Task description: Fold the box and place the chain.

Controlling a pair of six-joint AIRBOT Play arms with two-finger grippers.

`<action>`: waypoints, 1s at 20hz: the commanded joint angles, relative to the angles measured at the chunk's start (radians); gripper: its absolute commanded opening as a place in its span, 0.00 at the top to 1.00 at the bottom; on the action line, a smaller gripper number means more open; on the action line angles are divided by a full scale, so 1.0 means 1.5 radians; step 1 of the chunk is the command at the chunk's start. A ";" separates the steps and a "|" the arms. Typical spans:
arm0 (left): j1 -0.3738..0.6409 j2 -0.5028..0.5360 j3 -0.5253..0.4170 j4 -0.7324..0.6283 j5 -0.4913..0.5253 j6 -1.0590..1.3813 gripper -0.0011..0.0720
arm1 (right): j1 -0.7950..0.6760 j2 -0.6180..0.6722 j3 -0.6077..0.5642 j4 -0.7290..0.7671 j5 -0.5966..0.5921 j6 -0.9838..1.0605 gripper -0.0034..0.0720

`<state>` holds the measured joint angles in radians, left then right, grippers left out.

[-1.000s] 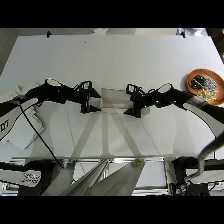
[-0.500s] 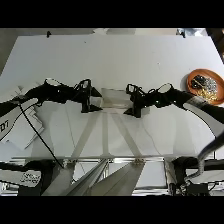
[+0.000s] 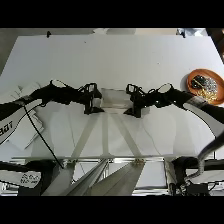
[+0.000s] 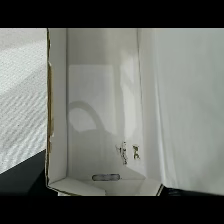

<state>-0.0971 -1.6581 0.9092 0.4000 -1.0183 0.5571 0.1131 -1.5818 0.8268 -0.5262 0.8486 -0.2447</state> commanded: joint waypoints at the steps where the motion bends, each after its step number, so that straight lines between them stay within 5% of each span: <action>1: -0.023 -0.006 0.002 0.015 0.024 -0.002 0.03 | 0.000 0.000 0.000 0.000 0.000 0.000 0.43; 6: -0.025 -0.005 0.002 0.016 0.031 -0.005 0.04 | 0.000 0.000 0.000 0.000 0.000 0.000 0.43; 8: -0.028 -0.005 0.002 0.020 0.034 -0.005 0.27 | 0.000 0.000 0.000 0.000 0.000 0.000 0.43; 10: -0.028 -0.005 0.002 0.020 0.034 -0.005 0.33 | 0.000 0.000 0.000 0.000 0.000 0.000 0.43; 12: -0.028 -0.005 0.002 0.020 0.033 -0.005 0.54 | 0.000 0.000 0.000 0.000 0.000 0.000 0.43; 20: -0.029 -0.005 0.002 0.021 0.033 -0.005 0.53 | 0.000 0.000 0.000 0.000 0.000 0.000 0.43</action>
<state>-0.1402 -1.6653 0.9112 0.4294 -0.9691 0.5491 0.1131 -1.5818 0.8268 -0.5270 0.8490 -0.2451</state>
